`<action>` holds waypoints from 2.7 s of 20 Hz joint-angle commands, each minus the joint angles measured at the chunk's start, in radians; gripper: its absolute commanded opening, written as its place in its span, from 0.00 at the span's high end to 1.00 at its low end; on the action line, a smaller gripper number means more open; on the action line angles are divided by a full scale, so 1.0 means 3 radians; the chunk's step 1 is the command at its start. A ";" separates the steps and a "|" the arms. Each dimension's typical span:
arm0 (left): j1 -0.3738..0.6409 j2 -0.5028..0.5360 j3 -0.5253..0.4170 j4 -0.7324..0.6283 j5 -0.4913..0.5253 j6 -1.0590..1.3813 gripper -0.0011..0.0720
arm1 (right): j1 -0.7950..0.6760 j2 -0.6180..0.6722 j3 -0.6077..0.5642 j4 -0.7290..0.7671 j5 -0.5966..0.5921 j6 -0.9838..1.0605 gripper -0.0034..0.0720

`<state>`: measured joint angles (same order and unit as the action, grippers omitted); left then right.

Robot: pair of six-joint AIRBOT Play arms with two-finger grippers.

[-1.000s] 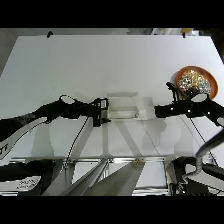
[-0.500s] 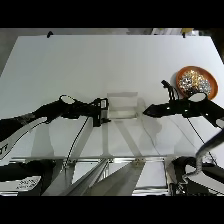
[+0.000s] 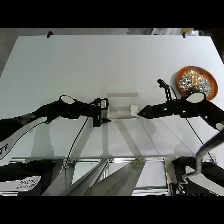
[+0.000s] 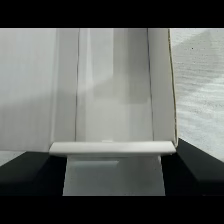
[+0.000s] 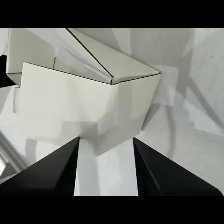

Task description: Fold the box and place the chain.

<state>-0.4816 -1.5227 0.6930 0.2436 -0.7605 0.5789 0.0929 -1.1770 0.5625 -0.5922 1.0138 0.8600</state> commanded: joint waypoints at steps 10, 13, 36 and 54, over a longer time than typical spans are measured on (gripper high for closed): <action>0.0000 0.0001 0.0001 0.0000 0.0000 0.0000 0.97 | 0.1012 -0.0151 0.0718 -0.2089 -0.0435 0.2825 0.42; 0.0000 0.0001 0.0001 0.0000 0.0001 0.0000 0.97 | 0.1240 -0.0262 0.0924 -0.2491 -0.0323 0.3374 0.42; 0.0000 0.0001 0.0001 0.0000 0.0001 0.0000 0.97 | 0.1868 -0.0760 0.1331 -0.3227 -0.0011 0.4082 0.56; 0.0000 0.0001 0.0001 0.0000 0.0001 0.0000 0.97 | 0.1741 -0.0954 0.1331 -0.2989 0.0027 0.3938 0.87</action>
<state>-0.4816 -1.5230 0.6930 0.2432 -0.7605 0.5785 0.6159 -1.4498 0.9607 -1.4979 1.0138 2.0293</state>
